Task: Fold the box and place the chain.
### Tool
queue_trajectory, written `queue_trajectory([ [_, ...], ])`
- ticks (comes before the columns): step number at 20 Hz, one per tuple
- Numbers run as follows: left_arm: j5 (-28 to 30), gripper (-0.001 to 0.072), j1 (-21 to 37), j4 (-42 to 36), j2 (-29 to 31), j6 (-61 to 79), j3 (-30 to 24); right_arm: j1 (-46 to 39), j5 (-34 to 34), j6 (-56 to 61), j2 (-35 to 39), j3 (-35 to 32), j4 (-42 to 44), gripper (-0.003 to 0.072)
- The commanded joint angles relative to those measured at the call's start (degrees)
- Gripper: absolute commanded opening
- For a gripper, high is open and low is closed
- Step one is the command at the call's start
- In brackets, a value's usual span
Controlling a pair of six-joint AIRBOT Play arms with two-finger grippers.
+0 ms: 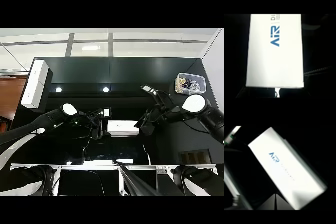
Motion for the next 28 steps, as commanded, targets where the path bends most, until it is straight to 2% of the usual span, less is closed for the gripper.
queue_trajectory([
  [1, 0.02, 0.0435, 0.00, 0.00, -0.02, 0.02, 0.02, -2.56, 0.39, 3.48, 0.11, -7.85, 19.82, 0.0005],
  [4, 0.02, 0.0435, 0.00, 0.00, -0.02, 0.02, 0.02, -2.51, -6.29, 2.56, -3.41, -13.92, 30.64, 0.0005],
  [10, 0.02, 0.0435, 0.00, 0.00, -0.02, 0.04, 0.02, -2.51, -12.35, 2.56, -10.16, -14.67, 27.78, 0.0006],
  [16, 0.00, 0.0435, 0.00, -0.02, -0.02, 0.02, 0.02, -2.54, -12.46, 1.92, -10.40, -14.60, 26.27, 0.0007],
  [20, -0.26, 0.0435, 0.02, -0.04, -0.02, -0.02, 0.02, -3.87, -6.51, -0.26, -8.59, -11.50, 25.97, 0.0013],
  [23, -0.81, 0.0435, 0.04, -0.02, -0.02, 0.00, 0.02, -6.97, -3.80, 5.44, -1.81, -5.25, 16.48, 0.0013],
  [24, -0.39, 0.0446, 0.07, 0.00, 0.00, 0.00, 0.02, -8.31, -3.52, 8.48, 1.03, -3.13, 11.47, 0.0013],
  [25, -0.28, 0.0552, 0.13, 0.04, 0.13, 0.00, 0.11, -9.92, -3.37, 11.67, 4.48, -1.20, 6.19, 0.0013],
  [26, -0.33, 0.0717, 0.13, 0.07, 0.50, -0.13, 0.28, -11.74, -3.08, 14.08, 7.72, -0.02, 2.38, 0.0013],
  [28, -1.84, 0.0719, 0.04, 3.85, 2.34, -0.28, 1.05, -16.59, -1.42, 16.26, 14.08, 0.37, -0.90, 0.0013],
])
